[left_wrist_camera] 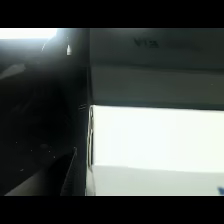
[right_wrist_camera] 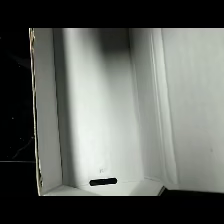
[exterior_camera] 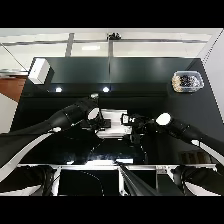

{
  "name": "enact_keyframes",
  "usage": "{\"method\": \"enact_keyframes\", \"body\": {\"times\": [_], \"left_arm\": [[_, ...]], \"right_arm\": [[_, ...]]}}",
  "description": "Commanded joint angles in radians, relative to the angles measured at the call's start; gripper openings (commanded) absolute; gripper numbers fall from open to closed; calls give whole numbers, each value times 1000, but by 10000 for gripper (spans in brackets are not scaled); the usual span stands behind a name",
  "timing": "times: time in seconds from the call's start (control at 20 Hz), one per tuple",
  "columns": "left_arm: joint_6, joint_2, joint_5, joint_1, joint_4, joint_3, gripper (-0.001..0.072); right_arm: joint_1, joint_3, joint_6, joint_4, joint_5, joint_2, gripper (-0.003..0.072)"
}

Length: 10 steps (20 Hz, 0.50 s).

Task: Fold the box and place the chain.

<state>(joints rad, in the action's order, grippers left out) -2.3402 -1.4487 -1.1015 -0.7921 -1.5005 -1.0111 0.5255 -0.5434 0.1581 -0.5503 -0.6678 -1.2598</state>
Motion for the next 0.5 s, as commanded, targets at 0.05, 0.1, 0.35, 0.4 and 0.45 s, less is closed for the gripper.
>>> {"method": "enact_keyframes", "body": {"times": [0.05,0.1,0.35,0.4,0.45], "left_arm": [[1,-20,2,0,-5,-1,227],[1,-23,0,-1,-5,-1,182],[3,-23,1,-1,-5,-3,31],[3,-23,1,-1,-5,-3,31],[3,-23,1,0,-5,-3,30]], "right_arm": [[0,0,0,0,0,0,536],[0,0,0,0,0,0,536],[0,0,0,0,0,0,536],[0,0,0,0,0,0,536],[0,0,0,0,0,0,537]]}}
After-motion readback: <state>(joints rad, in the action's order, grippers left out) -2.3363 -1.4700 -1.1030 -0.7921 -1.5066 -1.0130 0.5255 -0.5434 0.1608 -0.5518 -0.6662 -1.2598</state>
